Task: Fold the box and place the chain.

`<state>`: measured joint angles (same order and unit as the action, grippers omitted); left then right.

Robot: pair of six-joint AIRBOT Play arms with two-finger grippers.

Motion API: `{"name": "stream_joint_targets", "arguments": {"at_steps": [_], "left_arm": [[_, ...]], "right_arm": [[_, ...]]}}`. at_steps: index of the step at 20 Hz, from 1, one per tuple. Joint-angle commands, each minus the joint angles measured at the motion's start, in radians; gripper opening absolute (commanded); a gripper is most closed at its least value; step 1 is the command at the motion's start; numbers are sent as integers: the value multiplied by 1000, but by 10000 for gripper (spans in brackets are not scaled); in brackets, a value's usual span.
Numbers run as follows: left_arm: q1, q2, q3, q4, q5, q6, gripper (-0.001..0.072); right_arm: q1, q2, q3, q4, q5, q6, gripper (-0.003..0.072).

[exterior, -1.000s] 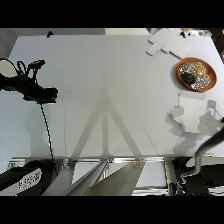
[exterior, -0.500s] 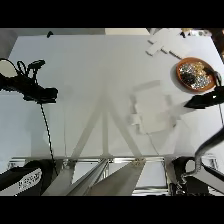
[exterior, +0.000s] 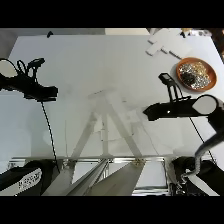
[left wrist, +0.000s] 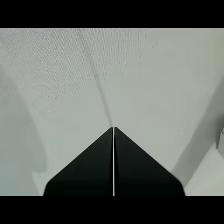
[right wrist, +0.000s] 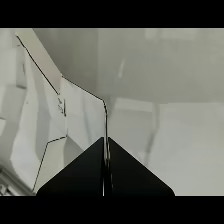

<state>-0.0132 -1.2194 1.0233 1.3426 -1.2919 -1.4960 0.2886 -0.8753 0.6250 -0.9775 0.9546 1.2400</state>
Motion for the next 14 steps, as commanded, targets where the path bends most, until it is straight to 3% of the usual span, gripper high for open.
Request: {"name": "stream_joint_targets", "arguments": {"at_steps": [1, 2, 3, 4, 5, 9, 11, 14], "left_arm": [[-1, 0, -1, -2, 66, 87, 10], [-1, 0, -1, -3, 62, 166, 25], [-1, 0, -1, -16, 46, 243, 142], [0, 0, -1, -61, 23, 332, 406], [0, -2, -1, -142, 14, 390, 574], [-1, -59, -16, -651, -161, 797, 634], [-1, -101, -44, -747, -187, 885, 636], [-1, -164, -118, -773, -185, 977, 636]], "right_arm": [[169, 12, -15, -117, -145, 185, 16], [174, 12, -16, -137, -139, 210, 16], [174, 12, -16, -140, -130, 217, 16], [174, 12, -16, -145, -126, 220, 16], [174, 12, -16, -144, -125, 220, 16], [174, 12, -16, -143, -125, 227, 16], [174, 12, -16, -142, -124, 228, 16], [174, 13, -16, -140, -125, 230, 16]]}}
